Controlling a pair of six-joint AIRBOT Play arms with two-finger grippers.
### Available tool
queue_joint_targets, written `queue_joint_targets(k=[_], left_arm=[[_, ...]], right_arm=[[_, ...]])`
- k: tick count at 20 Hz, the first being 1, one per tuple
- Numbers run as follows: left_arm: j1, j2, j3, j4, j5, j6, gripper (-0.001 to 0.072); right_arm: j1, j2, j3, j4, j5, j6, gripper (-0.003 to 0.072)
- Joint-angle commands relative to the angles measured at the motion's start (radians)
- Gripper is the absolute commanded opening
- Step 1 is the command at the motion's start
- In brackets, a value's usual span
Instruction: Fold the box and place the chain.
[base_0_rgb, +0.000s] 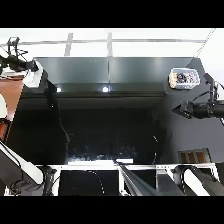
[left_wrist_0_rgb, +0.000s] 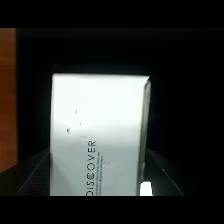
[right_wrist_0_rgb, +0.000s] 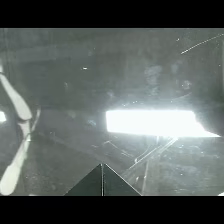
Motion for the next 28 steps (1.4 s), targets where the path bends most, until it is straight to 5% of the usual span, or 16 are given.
queue_joint_targets(k=[1, 4, 5, 7, 8, 10, 13, 19, 21, 23, 28], left_arm=[[-0.038, 0.097, 0.016, 0.128, 0.004, -0.064, 0.0715], [-0.064, 0.236, 0.015, 0.066, -0.161, -0.238, 0.0702], [-0.076, 0.27, 0.009, 0.029, -0.249, -0.27, 0.0609], [-0.102, 0.333, -0.035, -0.035, -0.43, -0.29, 0.0083], [-0.119, 0.367, -0.076, -0.079, -0.506, -0.289, 0.0029], [-0.163, 0.459, -0.2, -0.212, -0.523, -0.285, 0.0029], [-0.269, 0.724, -0.539, -0.413, -0.257, -0.193, 0.0029], [-0.444, 1.346, -1.447, -0.282, 0.327, -0.082, 0.0029], [-0.424, 1.47, -1.636, -0.277, 0.426, -0.106, 0.0029], [-0.396, 1.54, -1.712, -0.288, 0.478, -0.106, 0.003], [-0.386, 1.572, -1.719, -0.288, 0.481, -0.106, 0.003]], right_arm=[[0.0, 0.001, 0.0, 0.01, 0.02, 0.005, 0.0016], [0.0, 0.001, 0.012, 0.001, 0.024, -0.007, 0.0015], [0.003, 0.001, 0.021, 0.002, 0.044, -0.007, 0.0015], [0.022, 0.006, 0.035, 0.001, 0.08, -0.009, 0.0015], [0.039, 0.014, 0.038, 0.0, 0.097, -0.011, 0.0016], [0.076, 0.049, 0.038, -0.015, 0.117, -0.041, 0.0014], [0.143, 0.14, 0.037, -0.114, 0.037, -0.062, 0.0012], [0.167, 0.256, -0.132, -0.2, -0.558, -0.063, 0.0015], [0.166, 0.246, -0.219, -0.214, -0.679, -0.063, 0.0016], [0.167, 0.246, -0.234, -0.226, -0.644, -0.062, 0.0016], [0.167, 0.246, -0.234, -0.226, -0.62, -0.062, 0.0016]])
